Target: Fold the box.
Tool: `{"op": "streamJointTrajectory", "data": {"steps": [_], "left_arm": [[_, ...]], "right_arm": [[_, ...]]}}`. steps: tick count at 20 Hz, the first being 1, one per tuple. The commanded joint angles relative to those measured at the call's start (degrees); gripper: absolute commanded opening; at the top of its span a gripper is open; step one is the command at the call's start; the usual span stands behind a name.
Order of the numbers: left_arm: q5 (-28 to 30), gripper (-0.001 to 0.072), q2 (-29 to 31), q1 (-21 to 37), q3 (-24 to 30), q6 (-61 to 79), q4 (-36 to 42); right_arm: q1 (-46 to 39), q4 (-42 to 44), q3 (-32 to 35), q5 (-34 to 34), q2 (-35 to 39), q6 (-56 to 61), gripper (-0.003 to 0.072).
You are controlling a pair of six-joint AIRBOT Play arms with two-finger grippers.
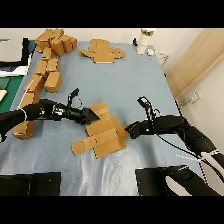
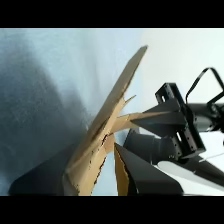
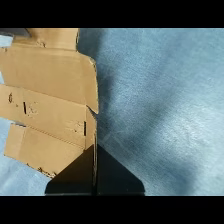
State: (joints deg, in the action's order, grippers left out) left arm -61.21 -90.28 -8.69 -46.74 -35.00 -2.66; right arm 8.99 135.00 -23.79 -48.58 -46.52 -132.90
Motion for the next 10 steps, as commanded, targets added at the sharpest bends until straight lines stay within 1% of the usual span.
{"op": "streamJointTrajectory", "data": {"steps": [1, 2, 7, 8, 9, 10], "left_arm": [[-1.38, 0.0225, -0.11, 0.11, 0.02, 2.32, -2.4], [-1.33, 0.0143, -0.11, 0.22, 0.02, 2.89, -2.12], [-1.33, 0.0142, -0.11, 0.2, 0.02, 4.22, -1.99], [-1.38, 0.0034, -0.11, 0.2, 0.02, 4.79, -2.01], [-1.57, 0.0014, -0.11, 0.2, 0.02, 6.05, -1.75], [-1.97, 0.0013, -0.11, 0.2, 0.02, 7.63, -0.96]], "right_arm": [[0.07, 0.0, 0.02, -0.11, 0.04, 0.02, 0.0003], [0.07, 0.02, 0.02, -0.11, 0.04, 0.02, 0.0003], [0.07, 0.0, 0.02, -0.79, 0.04, 0.04, 0.0004], [0.07, 0.0, 0.02, -1.03, 0.04, 0.02, 0.0004], [0.07, 0.0, 0.02, -1.38, 0.04, 0.04, 0.0009], [0.07, 0.02, 0.02, -1.46, 0.04, 0.33, 0.0066]]}}
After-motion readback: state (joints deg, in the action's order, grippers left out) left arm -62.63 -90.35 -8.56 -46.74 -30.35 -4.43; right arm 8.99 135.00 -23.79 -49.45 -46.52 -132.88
